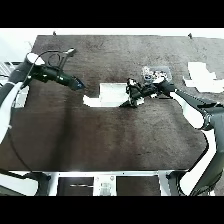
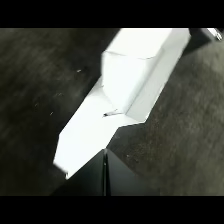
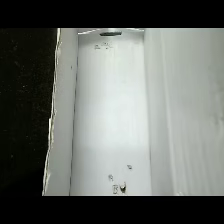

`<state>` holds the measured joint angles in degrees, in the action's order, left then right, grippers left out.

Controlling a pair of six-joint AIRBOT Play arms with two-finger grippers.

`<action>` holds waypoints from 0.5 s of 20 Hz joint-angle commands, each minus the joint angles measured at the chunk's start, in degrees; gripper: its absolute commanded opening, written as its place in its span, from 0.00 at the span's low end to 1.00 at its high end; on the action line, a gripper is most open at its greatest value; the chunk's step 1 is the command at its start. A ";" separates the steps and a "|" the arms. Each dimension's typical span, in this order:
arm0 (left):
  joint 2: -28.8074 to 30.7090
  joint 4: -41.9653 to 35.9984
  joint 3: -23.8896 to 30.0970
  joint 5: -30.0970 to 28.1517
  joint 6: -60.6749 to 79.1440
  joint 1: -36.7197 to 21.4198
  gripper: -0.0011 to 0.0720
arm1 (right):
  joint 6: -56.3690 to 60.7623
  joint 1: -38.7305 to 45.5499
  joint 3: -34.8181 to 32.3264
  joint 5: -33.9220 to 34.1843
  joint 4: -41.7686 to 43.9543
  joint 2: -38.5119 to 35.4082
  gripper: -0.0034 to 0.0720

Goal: Fold the box and place the chain.

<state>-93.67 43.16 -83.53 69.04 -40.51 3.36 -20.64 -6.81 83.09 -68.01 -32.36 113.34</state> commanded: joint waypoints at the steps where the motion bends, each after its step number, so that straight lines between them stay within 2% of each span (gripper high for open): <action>1: 5.20 0.57 7.06 -5.49 -14.10 -1.99 0.04 | 0.00 0.00 -0.02 -0.02 0.00 -0.04 0.82; 5: 6.51 0.61 15.02 -9.99 -19.78 -1.99 0.04 | 0.00 -0.02 -0.02 -0.02 0.00 -0.04 0.82; 10: 6.51 1.01 19.28 -14.16 -23.67 -2.12 0.04 | 0.00 0.00 -0.02 -0.02 0.00 -0.04 0.82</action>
<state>-87.44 43.90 -66.78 58.22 -60.60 1.34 -20.64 -6.81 83.09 -68.01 -32.36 113.34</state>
